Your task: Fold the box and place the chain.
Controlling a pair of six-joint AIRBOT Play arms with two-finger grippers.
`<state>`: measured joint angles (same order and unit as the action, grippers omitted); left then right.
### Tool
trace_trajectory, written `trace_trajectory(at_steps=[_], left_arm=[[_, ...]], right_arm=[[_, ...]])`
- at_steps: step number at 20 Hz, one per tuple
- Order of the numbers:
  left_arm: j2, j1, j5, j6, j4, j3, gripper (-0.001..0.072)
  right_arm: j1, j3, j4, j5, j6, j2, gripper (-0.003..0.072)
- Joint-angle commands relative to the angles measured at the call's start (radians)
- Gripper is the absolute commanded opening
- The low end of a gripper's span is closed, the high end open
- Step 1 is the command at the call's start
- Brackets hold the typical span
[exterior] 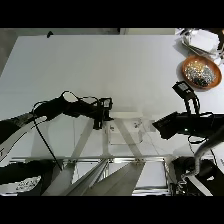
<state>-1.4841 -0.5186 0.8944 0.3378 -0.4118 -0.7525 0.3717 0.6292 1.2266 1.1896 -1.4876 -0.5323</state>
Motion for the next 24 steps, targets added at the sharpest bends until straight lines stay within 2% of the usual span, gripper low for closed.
trace_trajectory(at_steps=[1,24], left_arm=[[-0.021,0.0,0.0,0.003,0.0,0.0,0.0005],[-0.04,0.0,0.0,0.066,0.0,0.0,0.0007]], right_arm=[[0.001,0.001,0.0,-0.002,0.0,0.0,0.034],[0.001,0.001,0.0,-0.002,0.0,0.0,0.034]])
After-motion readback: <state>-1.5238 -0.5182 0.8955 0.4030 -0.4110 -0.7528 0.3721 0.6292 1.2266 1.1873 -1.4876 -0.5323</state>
